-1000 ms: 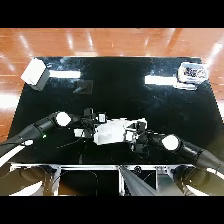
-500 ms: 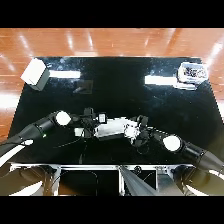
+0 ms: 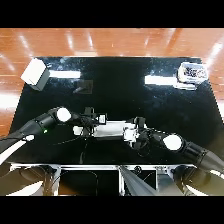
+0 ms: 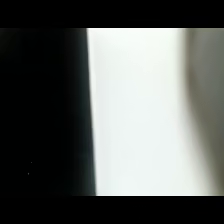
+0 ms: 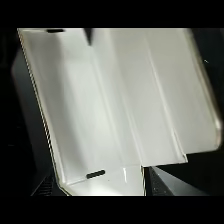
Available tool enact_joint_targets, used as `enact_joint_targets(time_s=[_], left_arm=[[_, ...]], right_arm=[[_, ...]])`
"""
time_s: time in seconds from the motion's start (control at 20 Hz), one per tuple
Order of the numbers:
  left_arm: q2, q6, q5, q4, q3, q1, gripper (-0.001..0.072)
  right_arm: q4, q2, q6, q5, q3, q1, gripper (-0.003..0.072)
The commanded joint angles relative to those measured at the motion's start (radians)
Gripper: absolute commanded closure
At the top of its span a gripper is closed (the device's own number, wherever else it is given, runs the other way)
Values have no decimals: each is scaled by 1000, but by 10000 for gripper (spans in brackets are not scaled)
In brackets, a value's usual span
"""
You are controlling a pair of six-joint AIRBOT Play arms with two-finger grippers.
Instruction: Fold the box and place the chain.
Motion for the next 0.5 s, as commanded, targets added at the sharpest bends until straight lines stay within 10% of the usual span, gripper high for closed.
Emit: enact_joint_targets(time_s=[0.0,0.45], left_arm=[[-2,0,-8,2,3,4,690],[-2,-1,-24,1,3,4,690]], right_arm=[[-3,-1,-31,92,2,-1,-29],[101,-59,-146,109,10,-48,-29]])
